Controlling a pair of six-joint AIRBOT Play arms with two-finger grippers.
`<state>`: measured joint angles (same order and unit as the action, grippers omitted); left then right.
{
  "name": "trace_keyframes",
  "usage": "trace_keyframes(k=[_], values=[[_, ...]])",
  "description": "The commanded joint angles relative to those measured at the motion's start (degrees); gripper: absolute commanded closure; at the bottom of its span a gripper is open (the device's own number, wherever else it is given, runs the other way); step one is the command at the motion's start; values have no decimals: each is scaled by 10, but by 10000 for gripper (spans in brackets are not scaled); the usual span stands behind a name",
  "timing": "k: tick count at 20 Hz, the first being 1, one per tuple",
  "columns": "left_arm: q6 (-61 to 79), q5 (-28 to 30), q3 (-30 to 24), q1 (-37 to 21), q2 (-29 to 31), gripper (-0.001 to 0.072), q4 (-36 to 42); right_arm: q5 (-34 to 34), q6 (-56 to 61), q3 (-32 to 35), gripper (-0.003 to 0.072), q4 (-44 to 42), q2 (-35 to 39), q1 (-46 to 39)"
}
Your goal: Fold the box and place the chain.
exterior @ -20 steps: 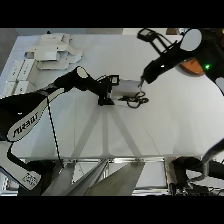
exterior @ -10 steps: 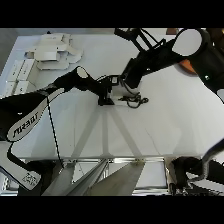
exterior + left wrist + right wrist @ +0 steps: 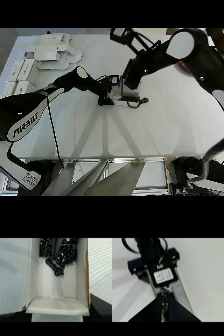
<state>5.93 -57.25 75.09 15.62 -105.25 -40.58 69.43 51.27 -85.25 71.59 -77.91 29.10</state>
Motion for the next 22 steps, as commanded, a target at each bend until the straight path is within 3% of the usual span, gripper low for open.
trace_keyframes(k=[1, 10, 11, 12, 13, 22], values=[[0, 0, 0, 0, 0, 125, 0, 47, 19, 1, 672, 31, -25, 0], [0, 0, 0, 0, 0, 125, 0, 76, 85, 1, 671, 33, -116, 0], [0, 0, 0, 0, 0, 125, 0, 76, 94, 1, 629, 33, -127, 0], [0, 0, 0, 0, 0, 125, 0, 76, 101, 1, 476, 33, -134, 0], [0, 0, 0, 0, 0, 125, 0, 75, 102, 1, 431, 32, -133, 0], [0, 0, 0, 0, 0, 125, 0, 109, 115, 1, 433, 112, -12, -33]])
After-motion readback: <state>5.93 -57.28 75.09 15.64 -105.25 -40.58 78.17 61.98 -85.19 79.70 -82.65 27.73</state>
